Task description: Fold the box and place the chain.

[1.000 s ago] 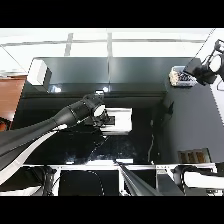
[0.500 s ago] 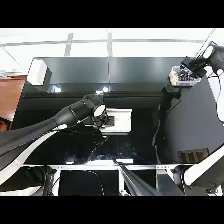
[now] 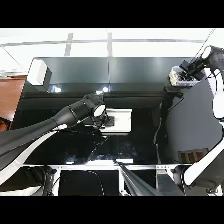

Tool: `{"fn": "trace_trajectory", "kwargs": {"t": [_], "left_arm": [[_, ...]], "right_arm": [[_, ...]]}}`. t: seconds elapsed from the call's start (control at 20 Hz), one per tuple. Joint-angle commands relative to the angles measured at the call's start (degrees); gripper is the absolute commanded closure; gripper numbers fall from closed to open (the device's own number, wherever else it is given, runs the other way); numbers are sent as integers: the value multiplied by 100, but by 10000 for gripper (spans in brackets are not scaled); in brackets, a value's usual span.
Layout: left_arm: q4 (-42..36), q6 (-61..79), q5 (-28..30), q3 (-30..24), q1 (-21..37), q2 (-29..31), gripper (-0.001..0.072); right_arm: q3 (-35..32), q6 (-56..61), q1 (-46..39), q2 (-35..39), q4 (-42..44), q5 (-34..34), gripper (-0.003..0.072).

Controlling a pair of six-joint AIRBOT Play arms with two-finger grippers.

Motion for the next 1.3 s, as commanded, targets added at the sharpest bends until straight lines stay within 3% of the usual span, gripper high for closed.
{"fn": "trace_trajectory", "kwargs": {"t": [0.0,0.1,0.4,0.8,1.05,1.25], "left_arm": [[-13,2,20,4,7,0,680],[-15,2,17,4,4,0,680],[-17,2,15,4,4,0,680],[-15,2,22,4,4,0,680],[-15,2,15,4,4,0,680],[-17,2,11,4,4,0,680]], "right_arm": [[105,-984,72,356,155,584,667],[105,-1593,225,876,55,728,667],[105,-1930,306,2658,90,704,667],[105,-2369,339,4935,1451,632,668],[105,-2817,715,5615,2214,632,668],[105,-2815,1182,5689,2664,1178,667]]}}
